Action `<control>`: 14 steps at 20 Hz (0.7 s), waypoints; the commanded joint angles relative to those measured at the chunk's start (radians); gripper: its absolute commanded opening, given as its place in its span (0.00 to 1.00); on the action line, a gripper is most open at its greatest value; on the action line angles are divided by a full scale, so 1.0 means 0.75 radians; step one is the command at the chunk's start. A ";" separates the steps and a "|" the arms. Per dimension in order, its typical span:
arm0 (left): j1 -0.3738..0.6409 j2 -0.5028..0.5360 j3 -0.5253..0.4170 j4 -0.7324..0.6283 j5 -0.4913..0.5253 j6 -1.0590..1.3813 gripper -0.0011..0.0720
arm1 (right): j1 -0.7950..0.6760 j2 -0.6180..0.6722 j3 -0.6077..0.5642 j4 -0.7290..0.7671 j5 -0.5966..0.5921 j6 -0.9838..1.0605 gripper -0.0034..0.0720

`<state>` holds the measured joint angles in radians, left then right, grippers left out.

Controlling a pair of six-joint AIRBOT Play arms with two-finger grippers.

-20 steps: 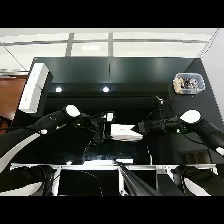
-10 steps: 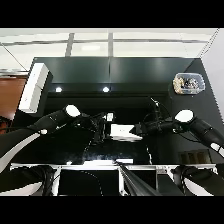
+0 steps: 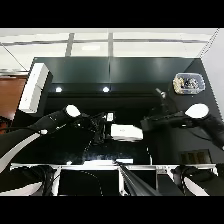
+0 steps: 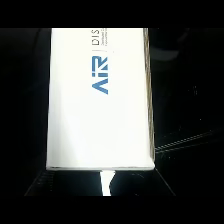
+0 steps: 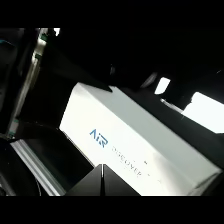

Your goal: Fold the box and place the chain.

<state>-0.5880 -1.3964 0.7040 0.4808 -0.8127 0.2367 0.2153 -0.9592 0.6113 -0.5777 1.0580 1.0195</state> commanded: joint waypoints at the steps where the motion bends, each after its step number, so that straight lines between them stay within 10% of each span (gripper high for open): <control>1: 0.000 -0.001 0.001 0.003 0.000 0.003 0.62 | -0.158 0.129 0.129 -0.315 0.047 0.136 0.06; 7: 0.000 -0.001 0.001 0.002 0.001 0.003 0.62 | -0.369 0.160 0.155 -0.754 -0.068 0.386 0.06; 14: 0.000 -0.001 0.001 -0.010 0.004 0.003 0.59 | -0.367 0.160 0.155 -0.773 -0.024 0.443 0.06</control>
